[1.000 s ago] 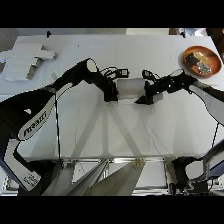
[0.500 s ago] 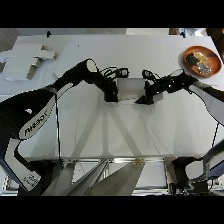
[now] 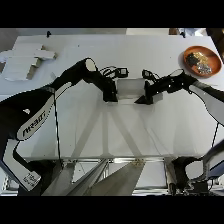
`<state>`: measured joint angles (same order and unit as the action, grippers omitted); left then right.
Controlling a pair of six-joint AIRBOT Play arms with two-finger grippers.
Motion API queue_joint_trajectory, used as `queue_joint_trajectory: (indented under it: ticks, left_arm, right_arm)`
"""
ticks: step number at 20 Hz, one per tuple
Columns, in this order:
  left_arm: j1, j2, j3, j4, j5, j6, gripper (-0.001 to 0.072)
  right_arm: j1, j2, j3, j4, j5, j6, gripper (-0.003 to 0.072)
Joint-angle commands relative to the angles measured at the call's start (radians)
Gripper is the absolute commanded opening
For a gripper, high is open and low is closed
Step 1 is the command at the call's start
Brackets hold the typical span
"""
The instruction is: Fold the box and place the chain.
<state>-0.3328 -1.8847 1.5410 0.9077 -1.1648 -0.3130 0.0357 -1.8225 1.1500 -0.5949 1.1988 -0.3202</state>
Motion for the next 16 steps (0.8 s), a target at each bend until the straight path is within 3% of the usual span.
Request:
queue_joint_trajectory:
  ticks: [1,5,7,9,11,13,16]
  left_arm:
    - [0.016,0.039,0.0,0.089,-0.022,-0.002,0.0537]
    - [0.042,0.11,0.0,0.088,-0.031,-0.002,0.0537]
    - [0.056,0.15,0.0,0.085,-0.038,-0.002,0.0476]
    - [0.078,0.182,0.0,0.088,-0.069,-0.002,0.0287]
    - [0.105,0.198,0.0,0.088,-0.13,-0.014,0.001]
    - [0.123,0.197,-0.001,0.088,-0.173,-0.113,0.001]
    - [0.129,0.196,-0.044,0.101,-0.121,-0.372,0.0009]
  right_arm:
    - [0.0,0.0,0.001,-0.003,0.002,-0.002,0.0596]
    - [0.0,0.0,0.001,-0.003,0.002,-0.002,0.0596]
    - [0.0,0.0,0.001,-0.003,0.002,-0.002,0.0596]
    - [0.0,0.0,0.001,-0.003,0.002,-0.002,0.0596]
    - [0.0,0.0,0.001,-0.003,0.002,-0.002,0.0596]
    - [0.0,0.0,0.001,-0.003,0.002,-0.002,0.0596]
    - [0.0,0.0,0.001,-0.003,0.002,-0.002,0.0596]
